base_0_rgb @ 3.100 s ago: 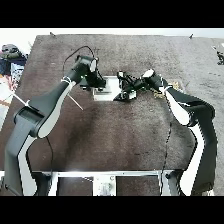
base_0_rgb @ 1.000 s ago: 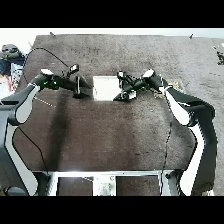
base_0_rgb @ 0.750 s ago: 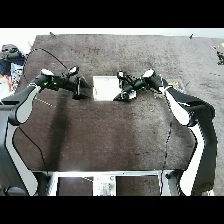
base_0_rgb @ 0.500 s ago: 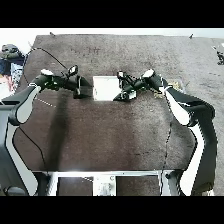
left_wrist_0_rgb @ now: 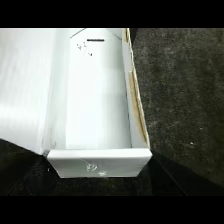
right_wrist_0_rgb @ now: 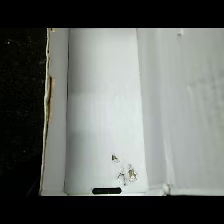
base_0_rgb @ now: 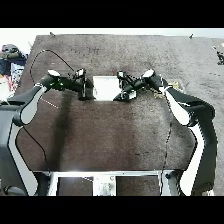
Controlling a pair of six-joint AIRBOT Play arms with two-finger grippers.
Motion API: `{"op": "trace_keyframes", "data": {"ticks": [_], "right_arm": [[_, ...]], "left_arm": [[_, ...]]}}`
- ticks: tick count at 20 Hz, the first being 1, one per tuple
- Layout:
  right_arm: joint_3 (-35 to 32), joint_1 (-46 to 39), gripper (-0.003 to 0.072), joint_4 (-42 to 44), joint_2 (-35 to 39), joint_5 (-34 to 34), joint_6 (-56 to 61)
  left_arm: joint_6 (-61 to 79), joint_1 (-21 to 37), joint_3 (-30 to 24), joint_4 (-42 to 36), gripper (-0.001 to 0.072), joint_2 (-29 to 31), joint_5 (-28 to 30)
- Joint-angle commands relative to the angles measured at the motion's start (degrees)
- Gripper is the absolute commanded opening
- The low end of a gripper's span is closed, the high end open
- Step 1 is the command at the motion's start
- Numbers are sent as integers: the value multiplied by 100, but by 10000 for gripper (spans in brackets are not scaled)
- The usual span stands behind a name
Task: Fold the box and place the chain.
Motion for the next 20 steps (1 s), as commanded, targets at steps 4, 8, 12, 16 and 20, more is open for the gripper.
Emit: {"op": "trace_keyframes", "data": {"ticks": [4,8,12,16,20], "right_arm": [[-2,0,340,0,0,0,0],[-2,0,340,0,0,0,0],[-2,0,340,0,0,0,0],[-2,0,340,0,0,0,0],[-2,0,340,0,0,0,0]], "left_arm": [[-9,-138,0,-133,720,-238,42],[-2,-140,4,-256,720,-256,39],[-7,-151,2,-254,720,-321,42],[-4,-151,2,-273,720,-323,39],[98,-151,4,-431,720,-352,72]]}}
